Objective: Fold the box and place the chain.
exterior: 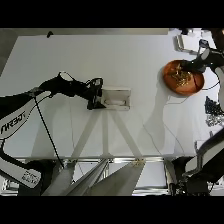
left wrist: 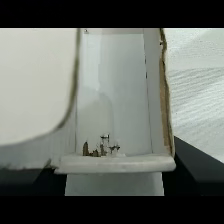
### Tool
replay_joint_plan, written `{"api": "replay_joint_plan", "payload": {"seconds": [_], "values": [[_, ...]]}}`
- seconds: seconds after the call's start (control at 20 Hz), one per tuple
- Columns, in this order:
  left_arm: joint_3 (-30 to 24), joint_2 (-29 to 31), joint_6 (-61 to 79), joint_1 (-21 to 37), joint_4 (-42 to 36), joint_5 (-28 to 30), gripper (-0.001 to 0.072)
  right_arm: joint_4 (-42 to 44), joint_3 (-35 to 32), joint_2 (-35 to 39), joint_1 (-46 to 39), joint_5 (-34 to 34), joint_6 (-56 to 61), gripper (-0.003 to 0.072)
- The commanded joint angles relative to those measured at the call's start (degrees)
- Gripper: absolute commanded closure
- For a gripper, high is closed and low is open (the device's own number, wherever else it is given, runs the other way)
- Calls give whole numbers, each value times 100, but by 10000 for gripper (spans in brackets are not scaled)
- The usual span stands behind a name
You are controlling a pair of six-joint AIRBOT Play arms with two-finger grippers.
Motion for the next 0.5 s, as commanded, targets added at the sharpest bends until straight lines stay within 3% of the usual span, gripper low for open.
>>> {"api": "replay_joint_plan", "payload": {"seconds": [0.0,0.25,0.45], "values": [[-2,0,2,2,0,0,435,50,33,-20,72,393,-7,677],[-2,0,2,2,-2,0,435,-264,-13,717,369,929,-192,678],[-2,0,2,2,0,2,435,-407,-962,1954,673,1270,-350,679]]}}
